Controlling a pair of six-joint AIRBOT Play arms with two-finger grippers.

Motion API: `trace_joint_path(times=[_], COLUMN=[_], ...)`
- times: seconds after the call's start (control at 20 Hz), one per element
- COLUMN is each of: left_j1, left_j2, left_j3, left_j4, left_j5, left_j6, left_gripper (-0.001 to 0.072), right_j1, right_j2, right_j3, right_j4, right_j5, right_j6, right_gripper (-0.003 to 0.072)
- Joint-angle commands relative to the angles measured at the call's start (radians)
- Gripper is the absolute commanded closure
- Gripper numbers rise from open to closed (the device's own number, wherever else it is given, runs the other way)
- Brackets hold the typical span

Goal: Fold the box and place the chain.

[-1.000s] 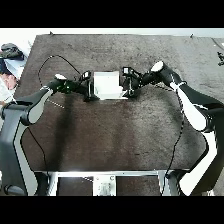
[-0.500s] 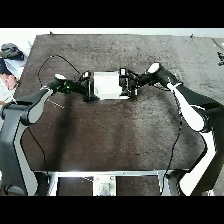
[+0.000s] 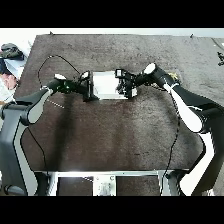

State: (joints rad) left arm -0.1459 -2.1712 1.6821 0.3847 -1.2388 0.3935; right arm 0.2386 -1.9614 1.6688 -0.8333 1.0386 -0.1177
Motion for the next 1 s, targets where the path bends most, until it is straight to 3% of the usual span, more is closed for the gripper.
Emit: trace_joint_path(times=[0.0, 0.35, 0.45, 0.6, 0.65, 0.75, 0.8, 0.9, 0.95], left_j1=[-0.001, -0.001, -0.001, -0.001, -0.001, -0.001, -0.001, -0.001, -0.001], left_j2=[0.000, 0.000, 0.000, 0.000, 0.000, 0.000, 0.000, 0.000, 0.000], left_j3=[0.000, 0.000, 0.000, 0.000, 0.000, 0.000, 0.000, 0.000, 0.000], left_j4=[-0.001, -0.001, -0.001, -0.001, -0.001, -0.001, -0.001, -0.001, -0.001], left_j5=[0.000, 0.000, 0.000, 0.000, 0.000, 0.000, 0.000, 0.000, 0.000], left_j6=[-0.001, -0.001, -0.001, -0.001, -0.001, -0.001, -0.001, -0.001, -0.001], left_gripper=[0.0359, 0.0359, 0.0359, 0.0359, 0.0359, 0.0358, 0.0359, 0.0359, 0.0359], right_j1=[0.004, 0.005, 0.005, 0.003, 0.003, -0.003, -0.009, -0.027, -0.037], right_j2=[-0.013, -0.031, -0.031, -0.031, -0.031, -0.026, -0.021, -0.007, 0.002], right_j3=[0.000, 0.000, 0.000, 0.000, 0.000, 0.000, 0.000, 0.001, 0.001], right_j4=[0.039, 0.067, 0.067, 0.066, 0.066, 0.044, 0.029, -0.002, -0.019], right_j5=[-0.015, -0.015, -0.015, -0.015, -0.015, -0.014, -0.014, -0.003, -0.002], right_j6=[-0.029, -0.048, -0.048, -0.047, -0.046, -0.031, -0.005, 0.047, 0.082], right_gripper=[0.0412, 0.0381, 0.0059, 0.0064, 0.0111, 0.0287, 0.0291, 0.0504, 0.0526])
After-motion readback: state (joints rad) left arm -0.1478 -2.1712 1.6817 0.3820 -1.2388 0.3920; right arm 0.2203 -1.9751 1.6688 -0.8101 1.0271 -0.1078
